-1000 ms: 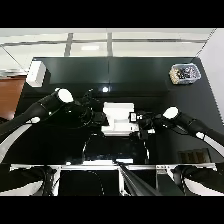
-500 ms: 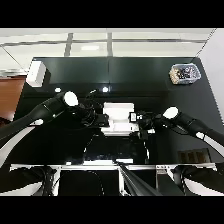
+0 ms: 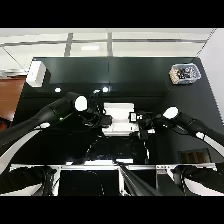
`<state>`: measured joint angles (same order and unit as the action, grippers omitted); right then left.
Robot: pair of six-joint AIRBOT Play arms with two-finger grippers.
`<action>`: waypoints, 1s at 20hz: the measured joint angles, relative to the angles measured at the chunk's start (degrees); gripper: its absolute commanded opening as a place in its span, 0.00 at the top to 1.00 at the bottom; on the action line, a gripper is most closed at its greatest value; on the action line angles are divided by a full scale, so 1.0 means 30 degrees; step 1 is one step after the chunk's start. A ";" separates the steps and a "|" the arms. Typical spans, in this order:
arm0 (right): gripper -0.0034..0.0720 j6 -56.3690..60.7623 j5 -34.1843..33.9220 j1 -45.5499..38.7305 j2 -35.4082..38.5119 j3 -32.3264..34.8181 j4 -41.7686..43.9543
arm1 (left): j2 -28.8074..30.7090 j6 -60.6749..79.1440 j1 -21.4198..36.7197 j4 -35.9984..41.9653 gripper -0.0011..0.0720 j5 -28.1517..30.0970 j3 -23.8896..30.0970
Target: Fold the box and place the chain.
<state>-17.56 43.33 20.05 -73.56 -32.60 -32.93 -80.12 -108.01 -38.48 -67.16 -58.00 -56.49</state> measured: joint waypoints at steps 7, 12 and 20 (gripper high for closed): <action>0.69 -0.0007 -0.0007 0.0000 0.0000 0.0000 0.0000 | -0.1719 -0.4248 -0.1617 -0.4787 0.45 -0.2259 -0.2149; 0.69 -0.0007 -0.0015 0.0000 0.0000 0.0000 0.0007 | -0.2863 -0.6725 -0.2302 -0.6098 0.45 -0.3133 -0.3453; 0.69 -0.0007 -0.0015 0.0000 0.0000 0.0000 0.0000 | -0.3242 -0.9143 -0.3147 -0.6849 0.53 -0.2907 -0.3840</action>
